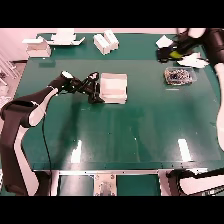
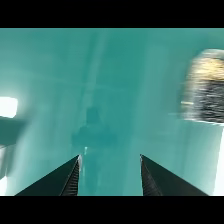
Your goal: Fold the box and place the chain.
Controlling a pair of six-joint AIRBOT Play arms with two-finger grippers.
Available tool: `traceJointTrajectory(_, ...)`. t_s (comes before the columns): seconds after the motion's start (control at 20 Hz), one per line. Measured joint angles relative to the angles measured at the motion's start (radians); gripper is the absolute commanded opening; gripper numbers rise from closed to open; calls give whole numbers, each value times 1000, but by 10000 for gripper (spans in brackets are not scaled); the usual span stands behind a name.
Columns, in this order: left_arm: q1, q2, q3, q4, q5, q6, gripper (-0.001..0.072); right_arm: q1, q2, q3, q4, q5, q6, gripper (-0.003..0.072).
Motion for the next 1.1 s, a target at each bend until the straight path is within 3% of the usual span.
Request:
traceJointTrajectory(0.2,0,0,0,0,0,0,541,-161,10,-55,51,-99,-73,369)
traceJointTrajectory(0.5,0,0,0,0,0,0,541,-338,2,-235,311,-346,-357,373)
traceJointTrajectory(0.8,0,0,0,0,0,0,541,-409,-126,-298,402,-438,-478,397)
traceJointTrajectory(1.1,0,0,0,0,0,0,541,-422,-236,-271,418,-484,-521,401)
